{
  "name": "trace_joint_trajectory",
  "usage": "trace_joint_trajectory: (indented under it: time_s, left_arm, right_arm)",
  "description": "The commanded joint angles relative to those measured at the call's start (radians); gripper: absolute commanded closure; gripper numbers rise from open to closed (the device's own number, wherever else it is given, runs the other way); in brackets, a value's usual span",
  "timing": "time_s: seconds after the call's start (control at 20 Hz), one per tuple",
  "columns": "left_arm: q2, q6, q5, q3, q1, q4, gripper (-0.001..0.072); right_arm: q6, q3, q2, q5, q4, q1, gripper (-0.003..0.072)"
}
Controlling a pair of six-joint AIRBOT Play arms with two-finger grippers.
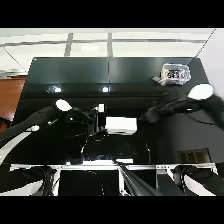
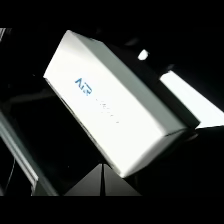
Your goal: Fold the box and place the chain.
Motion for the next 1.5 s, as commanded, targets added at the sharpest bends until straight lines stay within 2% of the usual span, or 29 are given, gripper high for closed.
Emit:
trace_joint_trajectory:
  time_s: [0.0,0.15,0.25,0.45,0.55,0.6,0.75,1.25,1.45]
  left_arm:
    - [0.056,-0.052,-0.069,0.023,0.035,0.013,-0.0011]
    - [0.118,-0.170,-0.155,0.103,0.002,0.012,-0.0006]
    - [0.096,-0.204,-0.112,0.167,-0.061,0.005,-0.0004]
    - [-0.108,-0.304,-0.067,0.341,-0.185,0.013,-0.0004]
    - [-0.213,-0.385,-0.092,0.420,-0.203,0.014,-0.0004]
    - [-0.252,-0.418,-0.139,0.449,-0.203,0.014,-0.0004]
    - [-0.303,-0.436,-0.235,0.479,-0.198,0.044,-0.0004]
    - [-0.301,-0.477,-0.338,0.545,-0.201,0.244,-0.0004]
    - [-0.301,-0.534,-0.340,0.558,-0.236,0.414,-0.0004]
  right_arm:
    - [0.023,0.010,0.155,0.128,-0.089,-0.176,0.0673]
    - [0.025,0.010,0.199,0.170,-0.105,-0.300,0.0673]
    - [0.026,0.009,0.200,0.147,-0.105,-0.333,0.0672]
    - [0.026,0.009,0.200,0.117,-0.100,-0.333,0.0672]
    - [0.026,0.009,0.200,0.116,-0.102,-0.333,0.0672]
    - [0.023,0.009,0.200,0.116,-0.103,-0.333,0.0672]
    - [0.018,0.009,0.200,0.112,-0.103,-0.333,0.0673]
    - [0.015,0.009,0.200,0.067,-0.126,-0.333,0.0672]
    - [0.016,0.009,0.200,0.067,-0.126,-0.333,0.0673]
